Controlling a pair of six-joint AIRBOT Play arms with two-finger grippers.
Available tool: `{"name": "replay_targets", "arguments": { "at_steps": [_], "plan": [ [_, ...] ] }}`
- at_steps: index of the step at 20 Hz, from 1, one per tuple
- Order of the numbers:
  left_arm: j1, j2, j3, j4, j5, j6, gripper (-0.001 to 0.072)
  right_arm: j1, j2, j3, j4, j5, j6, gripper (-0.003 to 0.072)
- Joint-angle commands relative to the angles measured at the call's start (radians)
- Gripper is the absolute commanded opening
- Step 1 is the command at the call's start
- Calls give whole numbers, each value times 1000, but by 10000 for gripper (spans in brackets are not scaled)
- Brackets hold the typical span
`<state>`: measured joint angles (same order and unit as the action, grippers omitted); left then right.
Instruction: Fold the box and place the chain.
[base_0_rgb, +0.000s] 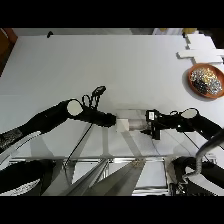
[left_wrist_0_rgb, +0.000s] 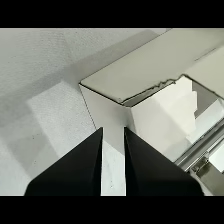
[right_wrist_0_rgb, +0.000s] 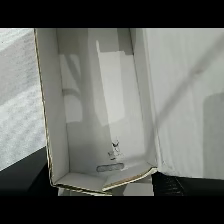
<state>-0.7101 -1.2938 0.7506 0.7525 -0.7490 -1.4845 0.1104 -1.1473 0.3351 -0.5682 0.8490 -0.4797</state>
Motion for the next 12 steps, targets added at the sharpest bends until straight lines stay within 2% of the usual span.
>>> {"name": "replay_targets", "arguments": {
  "at_steps": [1,5,10,12],
  "plan": [
    [1,1,1,-1,-10,0,156,0,0,0,0,0,0,319],
    [8,5,1,-2,-15,0,161,0,0,0,0,0,0,319],
    [45,51,1,19,-71,0,164,0,0,0,0,0,0,319],
    [41,42,1,18,-89,0,227,0,0,0,0,0,0,319]
  ]
}}
